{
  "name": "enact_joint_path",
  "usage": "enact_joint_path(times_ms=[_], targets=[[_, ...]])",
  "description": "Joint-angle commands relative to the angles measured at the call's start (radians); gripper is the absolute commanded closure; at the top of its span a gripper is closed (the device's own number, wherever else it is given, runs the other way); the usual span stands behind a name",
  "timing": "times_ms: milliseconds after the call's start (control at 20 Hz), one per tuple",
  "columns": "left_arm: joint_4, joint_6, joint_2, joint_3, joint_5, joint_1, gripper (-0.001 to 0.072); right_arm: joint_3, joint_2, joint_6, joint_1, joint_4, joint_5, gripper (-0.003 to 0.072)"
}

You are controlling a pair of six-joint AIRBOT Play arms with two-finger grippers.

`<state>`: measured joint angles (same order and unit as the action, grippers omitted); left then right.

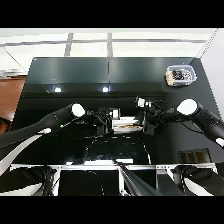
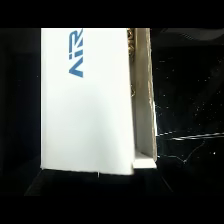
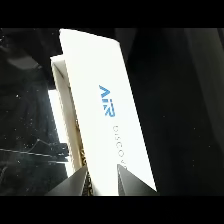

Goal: Fold the box and place the chain.

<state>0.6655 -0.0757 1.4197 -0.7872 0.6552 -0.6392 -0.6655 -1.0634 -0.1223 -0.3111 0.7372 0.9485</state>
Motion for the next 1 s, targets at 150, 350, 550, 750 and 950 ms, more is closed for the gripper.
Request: enact_joint_path(times_ms=[150, 350, 550, 750, 950], targets=[[0.0, 0.001, 0.0, -0.001, 0.0, 0.0, 0.0312, 0.011, -0.001, -0.001, -0.001, 0.001, 0.016, 0.0305], [0.0, 0.001, 0.0, -0.001, 0.0, 0.0, 0.0312, 0.014, -0.001, -0.001, -0.001, 0.001, 0.016, 0.0313], [0.0, 0.001, 0.0, -0.001, 0.0, 0.0, 0.0312, 0.049, -0.001, -0.051, -0.002, 0.002, 0.018, 0.0313], [0.0, 0.001, 0.0, -0.001, 0.0, 0.0, 0.0312, 0.042, 0.011, -0.163, -0.001, -0.004, 0.018, 0.0313], [0.0, 0.001, 0.0, 0.0, 0.0, 0.0, 0.0312, 0.004, 0.04, -0.56, -0.001, -0.084, 0.037, 0.0344]])
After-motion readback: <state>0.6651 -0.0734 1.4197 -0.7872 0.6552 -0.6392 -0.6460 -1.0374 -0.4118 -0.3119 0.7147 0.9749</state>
